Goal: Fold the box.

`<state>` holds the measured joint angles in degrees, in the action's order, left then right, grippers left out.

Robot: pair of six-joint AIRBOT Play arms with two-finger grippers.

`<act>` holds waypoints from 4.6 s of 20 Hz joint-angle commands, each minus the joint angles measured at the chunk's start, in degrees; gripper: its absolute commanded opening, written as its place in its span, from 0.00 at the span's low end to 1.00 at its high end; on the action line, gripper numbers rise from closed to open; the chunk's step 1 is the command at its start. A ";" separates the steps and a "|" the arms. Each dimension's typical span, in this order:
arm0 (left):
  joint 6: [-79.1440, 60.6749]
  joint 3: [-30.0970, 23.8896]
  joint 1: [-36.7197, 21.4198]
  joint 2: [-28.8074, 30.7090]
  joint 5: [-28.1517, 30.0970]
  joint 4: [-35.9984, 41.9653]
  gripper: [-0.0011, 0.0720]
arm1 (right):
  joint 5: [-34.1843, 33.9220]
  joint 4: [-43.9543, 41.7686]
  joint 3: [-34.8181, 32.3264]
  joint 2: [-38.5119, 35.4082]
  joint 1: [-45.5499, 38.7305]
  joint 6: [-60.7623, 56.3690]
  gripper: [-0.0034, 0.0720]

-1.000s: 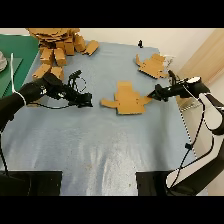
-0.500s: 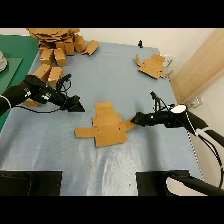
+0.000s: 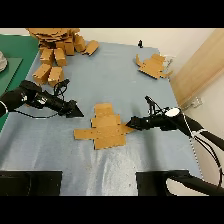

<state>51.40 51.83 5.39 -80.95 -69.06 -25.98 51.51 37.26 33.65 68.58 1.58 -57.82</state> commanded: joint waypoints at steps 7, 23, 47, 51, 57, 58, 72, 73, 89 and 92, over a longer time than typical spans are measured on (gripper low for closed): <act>-2.58 -0.11 -0.11 0.04 1.25 0.50 0.65 | 1.49 -4.09 0.13 -1.81 4.87 7.80 0.05; 1.95 -2.32 0.31 -2.23 6.10 -5.01 0.66 | -8.59 0.72 -7.30 -16.98 13.73 9.51 0.05; -9.25 -2.38 2.73 -8.70 -1.31 8.39 0.66 | -8.50 0.04 -7.30 -16.98 16.76 9.86 0.05; -11.02 -2.51 3.76 -8.72 -2.16 8.41 0.41 | -9.55 0.02 -7.30 -16.98 16.74 9.86 0.05; -11.54 -2.51 3.93 -8.72 -2.89 8.50 0.41 | -10.05 0.00 -7.30 -16.98 16.74 9.86 0.05; -11.89 -2.51 3.93 -8.72 -2.69 8.87 0.41 | -10.05 0.00 -7.30 -16.98 16.74 9.86 0.05; -18.82 -2.49 6.08 -8.72 0.04 11.56 0.03 | -11.82 0.04 -7.30 -16.98 16.68 9.53 0.12; -21.14 -2.40 6.08 -8.70 0.04 11.65 0.03 | -13.51 0.31 -7.30 -16.98 16.31 8.17 0.28; -55.52 4.39 29.86 3.63 22.03 -4.70 0.03 | -15.96 1.62 -4.85 -18.64 1.27 -8.31 0.05; -57.79 4.39 29.88 3.69 26.53 -5.33 0.03 | -15.93 1.05 -4.85 -18.64 1.27 -8.31 0.05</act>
<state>-1.52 56.18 34.57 -77.47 -47.77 -30.15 35.59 38.83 28.73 49.98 3.05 -65.12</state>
